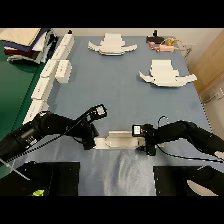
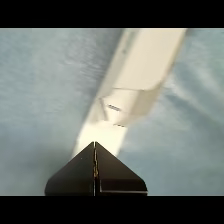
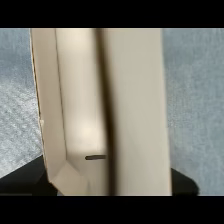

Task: Fold the box.

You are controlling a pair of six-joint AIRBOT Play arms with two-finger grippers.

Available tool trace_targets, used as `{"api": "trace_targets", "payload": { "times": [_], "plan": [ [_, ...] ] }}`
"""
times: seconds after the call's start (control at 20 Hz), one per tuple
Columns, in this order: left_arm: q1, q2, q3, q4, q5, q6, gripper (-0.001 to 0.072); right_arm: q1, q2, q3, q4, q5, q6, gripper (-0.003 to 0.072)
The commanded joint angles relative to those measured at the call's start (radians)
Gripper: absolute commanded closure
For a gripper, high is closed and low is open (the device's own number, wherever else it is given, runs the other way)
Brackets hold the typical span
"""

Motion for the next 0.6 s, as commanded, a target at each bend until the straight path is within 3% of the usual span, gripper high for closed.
{"api": "trace_targets", "payload": {
  "times": [0.0, 0.1, 0.25, 0.55],
  "plan": [
    [-0.023, -0.014, 0.0, -0.232, -0.095, -0.153, 0.0694, 0.0, 0.0, 0.0, 0.0, 0.002, 0.0, 0.016],
    [-0.026, -0.094, 0.013, -0.433, -0.061, -0.162, 0.0694, 0.0, 0.0, 0.0, 0.0, 0.001, 0.0, 0.016],
    [-0.001, -0.234, 0.079, -0.6, -0.002, -0.165, 0.0694, 0.0, 0.0, 0.0, 0.0, 0.002, 0.0, 0.016],
    [0.072, -0.384, 0.168, -0.685, 0.13, -0.203, 0.0694, 0.0, 0.0, 0.0, 0.0, 0.001, 0.0, 0.016]
  ]
}}
